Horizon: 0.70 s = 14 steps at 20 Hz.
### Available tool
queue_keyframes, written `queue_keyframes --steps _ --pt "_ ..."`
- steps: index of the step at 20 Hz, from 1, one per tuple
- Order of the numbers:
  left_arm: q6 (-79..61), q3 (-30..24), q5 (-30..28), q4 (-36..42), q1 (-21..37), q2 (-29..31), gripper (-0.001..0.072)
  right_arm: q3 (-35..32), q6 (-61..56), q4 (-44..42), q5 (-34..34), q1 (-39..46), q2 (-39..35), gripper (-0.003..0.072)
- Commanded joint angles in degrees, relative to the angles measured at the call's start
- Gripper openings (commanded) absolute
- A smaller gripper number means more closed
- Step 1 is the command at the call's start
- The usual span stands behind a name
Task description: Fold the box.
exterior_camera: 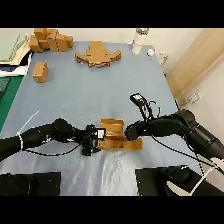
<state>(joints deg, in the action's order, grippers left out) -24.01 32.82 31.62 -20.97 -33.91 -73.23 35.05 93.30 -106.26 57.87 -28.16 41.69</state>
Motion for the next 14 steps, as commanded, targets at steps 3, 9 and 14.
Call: queue_keyframes --steps 3,9,14 --pt "1.92 -0.02 -0.79 -0.02 -0.02 0.02 0.0528 0.00 -0.52 -0.24 0.09 -0.02 0.02 0.0207" --pt "4.17 -0.02 -2.40 -0.04 0.02 0.13 0.0528 0.00 -0.52 -0.20 0.11 -0.02 0.02 0.0207" --pt "4.13 -0.02 -3.15 -0.04 0.07 0.11 0.0528 0.00 10.43 0.46 3.13 -0.02 0.02 0.0274"
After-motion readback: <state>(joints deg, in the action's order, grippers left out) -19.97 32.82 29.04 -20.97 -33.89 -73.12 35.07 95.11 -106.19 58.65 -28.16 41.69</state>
